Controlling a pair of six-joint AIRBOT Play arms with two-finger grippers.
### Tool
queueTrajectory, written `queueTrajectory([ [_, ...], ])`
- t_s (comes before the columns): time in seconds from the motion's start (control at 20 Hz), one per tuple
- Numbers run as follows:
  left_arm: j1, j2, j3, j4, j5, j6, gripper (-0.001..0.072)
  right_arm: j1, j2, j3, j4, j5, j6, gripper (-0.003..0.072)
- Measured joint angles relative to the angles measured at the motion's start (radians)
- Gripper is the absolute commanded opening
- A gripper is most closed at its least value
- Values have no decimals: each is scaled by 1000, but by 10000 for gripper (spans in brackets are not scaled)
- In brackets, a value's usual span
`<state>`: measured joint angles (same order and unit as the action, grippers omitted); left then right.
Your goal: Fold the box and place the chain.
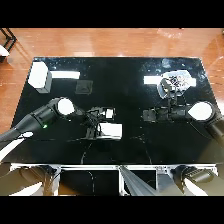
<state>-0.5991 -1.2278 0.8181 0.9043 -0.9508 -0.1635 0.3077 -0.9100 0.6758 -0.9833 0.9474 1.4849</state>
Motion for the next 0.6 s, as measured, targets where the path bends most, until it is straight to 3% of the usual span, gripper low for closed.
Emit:
queueTrajectory([
  [0.6,0,-3,0,3,4,-47,646,0,0,0,-5,-2,0,22],
])
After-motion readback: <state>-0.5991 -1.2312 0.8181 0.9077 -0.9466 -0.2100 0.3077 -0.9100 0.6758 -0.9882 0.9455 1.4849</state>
